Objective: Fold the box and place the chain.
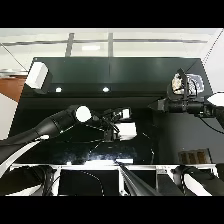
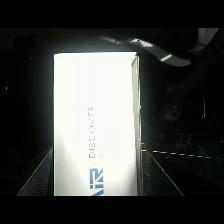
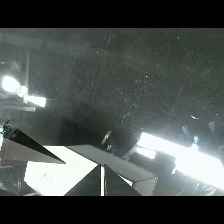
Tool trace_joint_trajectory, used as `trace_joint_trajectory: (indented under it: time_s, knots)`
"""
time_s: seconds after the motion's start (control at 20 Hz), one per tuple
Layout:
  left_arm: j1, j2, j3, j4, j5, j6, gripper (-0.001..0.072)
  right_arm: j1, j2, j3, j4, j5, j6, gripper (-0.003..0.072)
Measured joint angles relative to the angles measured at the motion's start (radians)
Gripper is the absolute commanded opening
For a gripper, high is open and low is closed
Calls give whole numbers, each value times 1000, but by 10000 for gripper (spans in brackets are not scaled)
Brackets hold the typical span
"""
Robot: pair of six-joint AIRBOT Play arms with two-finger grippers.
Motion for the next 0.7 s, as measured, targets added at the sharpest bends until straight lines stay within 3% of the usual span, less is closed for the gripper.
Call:
trace_joint_trajectory:
  time_s: [0.7]
  knots:
    - [-6,-51,0,0,4,-5,714,0,0,0,0,-14,-4,27]
